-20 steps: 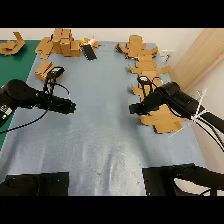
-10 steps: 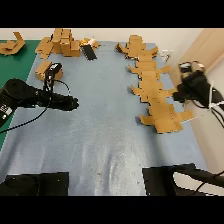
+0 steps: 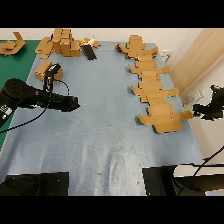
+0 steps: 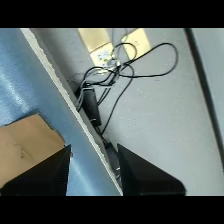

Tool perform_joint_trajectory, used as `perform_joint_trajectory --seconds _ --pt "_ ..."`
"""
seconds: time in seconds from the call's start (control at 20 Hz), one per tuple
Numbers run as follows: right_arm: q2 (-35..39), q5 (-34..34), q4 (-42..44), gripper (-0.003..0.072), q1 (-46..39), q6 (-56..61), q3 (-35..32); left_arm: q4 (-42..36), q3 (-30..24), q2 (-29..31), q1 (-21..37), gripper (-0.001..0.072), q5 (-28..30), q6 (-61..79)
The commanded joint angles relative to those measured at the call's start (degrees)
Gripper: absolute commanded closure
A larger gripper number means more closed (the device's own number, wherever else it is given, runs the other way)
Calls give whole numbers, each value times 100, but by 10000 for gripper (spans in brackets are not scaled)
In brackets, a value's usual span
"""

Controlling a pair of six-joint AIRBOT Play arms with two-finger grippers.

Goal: Fold the box.

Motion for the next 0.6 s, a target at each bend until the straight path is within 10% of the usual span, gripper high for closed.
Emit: perform_joint_trajectory --seconds 0.0,0.55 --pt "-354 -103 1443 225 -221 -1499 68 -28 -2 -2 0 696 -122 -50" --pt "-385 -796 2048 227 -203 -1899 863 -24 -2 -4 0 696 -238 -48"
